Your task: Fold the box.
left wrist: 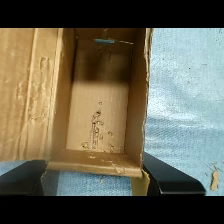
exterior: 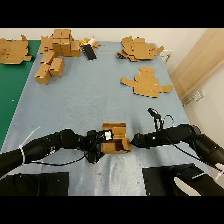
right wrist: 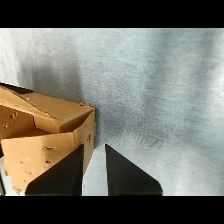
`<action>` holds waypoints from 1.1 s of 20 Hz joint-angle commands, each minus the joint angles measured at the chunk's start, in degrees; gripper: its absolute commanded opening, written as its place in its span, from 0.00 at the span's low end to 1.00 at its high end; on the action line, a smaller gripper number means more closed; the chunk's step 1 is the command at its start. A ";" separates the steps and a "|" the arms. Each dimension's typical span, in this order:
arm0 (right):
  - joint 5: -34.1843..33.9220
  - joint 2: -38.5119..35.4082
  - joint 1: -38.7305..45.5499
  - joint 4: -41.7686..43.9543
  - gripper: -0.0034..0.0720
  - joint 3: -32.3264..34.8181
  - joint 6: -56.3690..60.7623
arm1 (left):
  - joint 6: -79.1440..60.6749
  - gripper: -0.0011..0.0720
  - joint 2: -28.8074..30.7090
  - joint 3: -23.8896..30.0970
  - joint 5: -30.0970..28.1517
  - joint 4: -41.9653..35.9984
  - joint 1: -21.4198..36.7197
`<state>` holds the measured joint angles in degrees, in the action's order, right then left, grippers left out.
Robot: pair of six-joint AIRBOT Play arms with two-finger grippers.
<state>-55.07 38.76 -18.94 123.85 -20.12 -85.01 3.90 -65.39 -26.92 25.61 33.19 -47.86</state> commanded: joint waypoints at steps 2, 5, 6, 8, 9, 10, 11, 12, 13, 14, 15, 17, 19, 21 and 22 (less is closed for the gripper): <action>0.17 -0.61 0.02 1.11 0.35 -0.04 -2.05 | -0.02 0.74 0.02 -0.04 -0.02 0.04 0.00; 0.13 -0.61 0.02 1.70 0.35 -0.04 -2.01 | -0.02 0.74 0.02 -0.04 -0.02 0.02 0.00; 0.02 -0.61 0.02 2.36 0.35 -0.04 -2.01 | -0.02 0.74 0.02 -0.02 -0.02 0.02 0.00; -0.09 -0.61 0.02 3.58 0.35 -0.04 -2.01 | -0.02 0.74 0.02 -0.04 -0.02 0.04 0.00; -0.26 -0.63 0.00 4.22 0.35 -0.04 -2.03 | -0.02 0.74 0.02 -0.04 -0.02 0.04 0.00; -0.85 -0.61 -0.11 5.42 0.36 -0.04 -2.05 | -0.02 0.74 0.02 -0.02 -0.02 0.02 0.00; -1.31 -0.61 -0.11 6.51 0.36 -0.04 -2.27 | -0.02 0.74 0.02 -0.04 -0.02 0.04 0.00; -1.55 -0.61 -0.13 7.19 0.36 -0.04 -2.78 | -0.02 0.74 0.02 -0.04 -0.02 0.02 0.00; -1.66 -0.61 -0.13 7.37 0.48 -0.04 -3.06 | -0.02 0.74 0.02 -0.04 -0.02 0.02 0.00; -1.90 -0.61 -0.13 7.39 0.55 -0.04 -3.08 | -0.02 0.74 0.02 -0.04 -0.02 0.02 0.00; -1.99 -0.61 -0.11 7.34 0.55 -0.04 -3.13 | -0.02 0.74 0.02 -0.04 -0.02 0.04 0.00; -1.88 -0.59 -0.11 7.10 0.55 -0.04 -3.34 | -0.02 0.74 0.02 -0.04 -0.02 0.04 0.00; -0.85 -0.50 -0.13 6.88 0.55 -0.04 -4.55 | -0.02 0.74 0.02 -0.04 -0.02 0.04 0.00; 0.63 -0.48 -0.13 5.51 0.55 -0.13 -4.46 | -0.02 0.74 0.02 -0.04 -0.02 0.04 0.00; 0.59 -0.48 -0.17 4.35 0.55 -0.50 -4.42 | -0.02 0.74 0.02 -0.04 -0.02 0.04 0.00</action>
